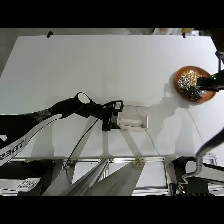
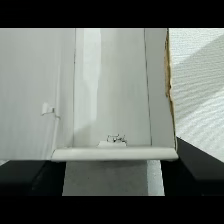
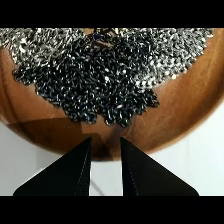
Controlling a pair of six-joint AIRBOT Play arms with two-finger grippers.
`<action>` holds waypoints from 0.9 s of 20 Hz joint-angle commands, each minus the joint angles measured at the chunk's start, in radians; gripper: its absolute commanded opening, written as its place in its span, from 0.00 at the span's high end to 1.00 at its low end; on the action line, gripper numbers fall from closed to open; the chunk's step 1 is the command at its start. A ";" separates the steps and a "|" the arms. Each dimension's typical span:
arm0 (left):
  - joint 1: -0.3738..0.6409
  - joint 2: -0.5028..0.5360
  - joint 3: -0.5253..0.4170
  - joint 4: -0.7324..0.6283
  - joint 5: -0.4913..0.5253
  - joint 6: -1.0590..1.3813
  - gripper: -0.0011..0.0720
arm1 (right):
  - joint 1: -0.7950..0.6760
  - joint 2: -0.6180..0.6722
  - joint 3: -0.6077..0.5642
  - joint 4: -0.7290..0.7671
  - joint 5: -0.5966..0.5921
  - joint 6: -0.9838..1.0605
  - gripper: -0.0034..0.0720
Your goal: Fold the box and place the chain.
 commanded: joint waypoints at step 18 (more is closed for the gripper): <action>0.001 0.001 0.001 0.000 0.000 0.000 0.61 | -0.029 -0.159 0.002 0.105 -0.074 -0.005 0.93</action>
